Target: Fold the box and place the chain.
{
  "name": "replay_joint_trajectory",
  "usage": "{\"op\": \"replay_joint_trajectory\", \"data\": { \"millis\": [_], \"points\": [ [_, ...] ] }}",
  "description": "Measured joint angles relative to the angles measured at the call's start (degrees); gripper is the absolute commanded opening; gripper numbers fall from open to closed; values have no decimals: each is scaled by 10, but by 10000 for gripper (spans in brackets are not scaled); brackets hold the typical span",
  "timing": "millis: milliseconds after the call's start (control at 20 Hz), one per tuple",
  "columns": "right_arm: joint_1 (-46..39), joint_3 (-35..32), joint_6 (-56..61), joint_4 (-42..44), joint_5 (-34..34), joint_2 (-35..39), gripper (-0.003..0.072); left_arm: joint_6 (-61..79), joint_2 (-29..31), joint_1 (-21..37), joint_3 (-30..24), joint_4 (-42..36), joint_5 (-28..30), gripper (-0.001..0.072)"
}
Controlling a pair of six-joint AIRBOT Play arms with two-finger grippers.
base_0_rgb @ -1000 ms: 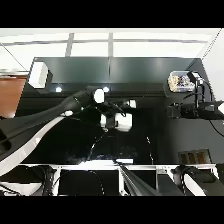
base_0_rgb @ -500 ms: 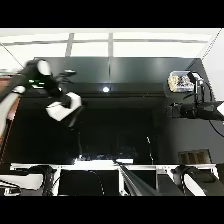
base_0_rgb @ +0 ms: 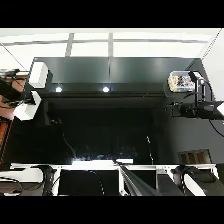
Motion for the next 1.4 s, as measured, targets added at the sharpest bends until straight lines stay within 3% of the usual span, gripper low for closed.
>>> {"op": "replay_joint_trajectory", "data": {
  "millis": [200, 400, 450, 500, 700, 900, 950, 1000, 1050, 1100, 1250, 1400],
  "points": [
    [0, 0, 6, 0, -10, 0, 17, 49, -4, 2, 0, -38, 102, 294],
    [0, 0, 9, 0, -16, 0, 17, 69, -26, -2, 2, -49, 151, 298],
    [0, 0, 10, 0, -17, 0, 17, 73, -32, -3, 2, -52, 165, 433],
    [0, 0, 12, 0, -17, 0, 17, 73, -36, -4, 2, -53, 173, 716],
    [0, 1, 16, -2, -22, 0, 17, 73, -44, -13, 32, -53, 180, 718],
    [-1, 35, -5, -3, -31, 0, 17, 73, -46, -30, 143, -52, 97, 712],
    [-1, 52, -21, -6, -28, 0, 17, 73, -46, -36, 178, -52, 74, 659],
    [-1, 73, -33, -11, -24, 0, 17, 71, -46, -42, 220, -53, 46, 463],
    [-1, 95, -42, -21, -16, 0, 17, 64, -46, -49, 259, -54, 19, 155],
    [-1, 117, -49, -31, -12, 0, 17, 53, -46, -56, 299, -56, -9, 25],
    [-1, 170, -62, -56, 24, 4, 14, 14, -36, -81, 387, -72, -89, 24],
    [-1, 180, -64, -68, 28, 23, 14, -17, 23, -122, 371, -91, -104, 24]
  ]
}}
